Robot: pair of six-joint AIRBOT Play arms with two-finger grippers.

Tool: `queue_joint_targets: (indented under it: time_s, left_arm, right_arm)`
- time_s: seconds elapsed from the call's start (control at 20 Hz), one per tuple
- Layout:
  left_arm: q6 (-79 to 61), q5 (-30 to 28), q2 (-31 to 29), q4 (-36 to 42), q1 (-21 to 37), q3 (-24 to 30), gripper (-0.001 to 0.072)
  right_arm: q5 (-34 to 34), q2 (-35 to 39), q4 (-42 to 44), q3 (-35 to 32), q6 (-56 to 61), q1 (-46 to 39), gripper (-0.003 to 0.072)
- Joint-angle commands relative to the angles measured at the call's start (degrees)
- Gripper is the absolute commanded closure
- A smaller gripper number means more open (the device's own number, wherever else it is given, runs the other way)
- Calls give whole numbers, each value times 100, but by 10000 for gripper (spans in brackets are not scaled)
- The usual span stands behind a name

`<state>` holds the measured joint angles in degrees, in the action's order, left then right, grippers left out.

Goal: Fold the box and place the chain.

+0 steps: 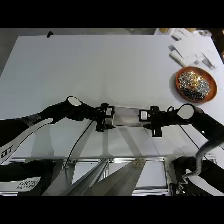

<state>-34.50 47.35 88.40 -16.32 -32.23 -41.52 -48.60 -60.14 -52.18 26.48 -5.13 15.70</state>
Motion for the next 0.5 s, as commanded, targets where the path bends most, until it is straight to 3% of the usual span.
queue_joint_targets:
  time_s: [0.0,0.45]
  left_arm:
    - [0,0,-2,-2,0,-2,640]
    - [0,2,-2,0,0,-2,640]
  right_arm:
    - [96,-181,511,-7,-160,7,492]
    - [181,-201,931,-55,-293,7,528]
